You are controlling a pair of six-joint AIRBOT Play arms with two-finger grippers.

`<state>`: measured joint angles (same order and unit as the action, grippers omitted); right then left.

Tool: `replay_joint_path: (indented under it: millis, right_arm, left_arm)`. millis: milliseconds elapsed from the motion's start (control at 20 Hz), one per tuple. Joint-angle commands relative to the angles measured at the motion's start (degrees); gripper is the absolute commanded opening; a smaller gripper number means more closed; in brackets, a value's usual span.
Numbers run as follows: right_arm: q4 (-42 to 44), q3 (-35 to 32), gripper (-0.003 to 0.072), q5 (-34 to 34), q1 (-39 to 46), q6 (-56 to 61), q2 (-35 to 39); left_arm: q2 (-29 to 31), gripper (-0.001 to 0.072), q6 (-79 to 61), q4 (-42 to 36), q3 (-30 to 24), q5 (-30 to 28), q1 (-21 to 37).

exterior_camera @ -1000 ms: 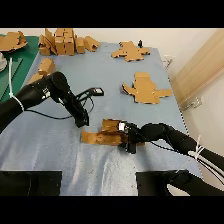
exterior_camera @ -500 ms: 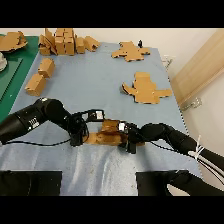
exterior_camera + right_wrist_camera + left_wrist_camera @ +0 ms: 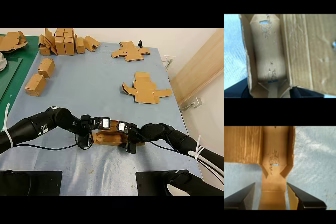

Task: Fold the box.

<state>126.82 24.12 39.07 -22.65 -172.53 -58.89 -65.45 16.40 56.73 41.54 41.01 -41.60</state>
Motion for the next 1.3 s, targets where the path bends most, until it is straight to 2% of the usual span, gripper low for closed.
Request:
replay_joint_path:
  millis: [0, 150, 200, 250, 300, 500, 550, 600, 650, 950, 1200, 1250]
  right_arm:
    - [0.0, -0.02, 0.0495, 0.0, 0.02, 0.0, 0.04]
    - [0.0, -0.02, 0.0496, 0.0, 0.02, 0.0, 0.04]
    - [0.0, -0.02, 0.0496, 0.0, 0.02, 0.0, 0.04]
    - [0.0, -0.02, 0.0496, 0.0, 0.02, 0.0, 0.04]
    - [0.0, -0.02, 0.0496, 0.0, 0.02, 0.0, 0.04]
    - [0.0, -0.02, 0.0496, 0.0, 0.02, 0.0, 0.04]
    - [0.02, -0.02, 0.0495, 0.0, 0.02, 0.0, 0.04]
    - [0.0, -0.02, 0.0496, 0.02, 0.02, 0.0, 0.04]
    - [0.0, -0.02, 0.0496, 0.0, 0.02, 0.0, 0.04]
    - [0.0, -0.02, 0.0496, 0.0, 0.02, 0.0, 0.04]
    - [0.0, -0.02, 0.0496, 0.0, 0.02, 0.0, 0.04]
    - [0.0, -0.02, 0.0496, 0.0, 0.02, 0.0, 0.04]
  left_arm:
    - [-0.35, 0.059, -0.72, -1.62, -0.07, -0.79, -0.59]
    - [-0.35, 0.0588, -0.79, -1.66, -0.07, -0.17, -0.59]
    - [-0.35, 0.0489, -0.79, -1.64, -0.07, -0.04, -0.59]
    - [-0.35, 0.0257, -0.96, -1.64, -0.07, -0.02, -0.59]
    - [-0.42, 0.0215, -1.05, -1.66, -0.07, -0.09, -0.63]
    - [-1.84, 0.0216, -1.03, -1.95, -0.07, -0.09, -1.09]
    - [-2.1, 0.0255, -1.05, -1.84, -0.07, 0.0, -1.29]
    - [-2.12, 0.0398, -0.96, -1.84, -0.07, 0.09, -1.27]
    - [-2.08, 0.0442, -0.24, -1.42, -0.07, 0.09, -1.14]
    - [-2.08, 0.0442, -0.59, -3.61, -0.04, -0.42, -1.38]
    - [-2.67, 0.044, -0.59, -3.98, -0.04, -3.58, -2.32]
    - [-3.04, 0.0392, -0.57, -4.11, -0.04, -3.39, -2.51]
